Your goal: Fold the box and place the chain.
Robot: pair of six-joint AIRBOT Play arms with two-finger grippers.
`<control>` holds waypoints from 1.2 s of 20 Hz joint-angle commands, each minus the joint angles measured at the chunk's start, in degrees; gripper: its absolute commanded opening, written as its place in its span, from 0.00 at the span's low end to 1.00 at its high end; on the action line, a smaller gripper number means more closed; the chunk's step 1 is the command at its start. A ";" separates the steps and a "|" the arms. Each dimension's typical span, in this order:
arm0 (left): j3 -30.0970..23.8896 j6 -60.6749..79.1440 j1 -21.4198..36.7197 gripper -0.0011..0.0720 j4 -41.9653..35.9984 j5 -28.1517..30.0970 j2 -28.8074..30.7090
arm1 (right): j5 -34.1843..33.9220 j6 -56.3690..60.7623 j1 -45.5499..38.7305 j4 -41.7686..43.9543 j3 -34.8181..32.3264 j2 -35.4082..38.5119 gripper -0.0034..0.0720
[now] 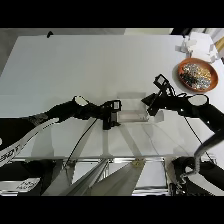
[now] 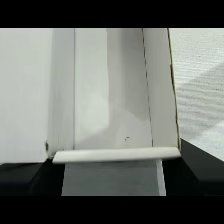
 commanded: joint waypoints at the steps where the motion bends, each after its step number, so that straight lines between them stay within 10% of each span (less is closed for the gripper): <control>1: 0.04 0.07 0.04 0.03 0.00 0.00 0.04 | -1.95 5.62 0.35 -5.05 0.04 -2.99 0.07; 12: 0.04 0.09 0.04 0.03 0.00 0.00 0.04 | 4.22 8.11 0.35 -10.25 0.48 5.22 0.07; 20: 0.04 0.07 0.04 0.03 0.00 0.00 0.04 | 13.11 7.93 0.35 -38.16 0.48 15.74 0.07; 24: 0.04 0.07 0.04 0.03 0.00 0.00 0.04 | 13.09 4.26 0.94 -38.86 0.46 12.87 0.23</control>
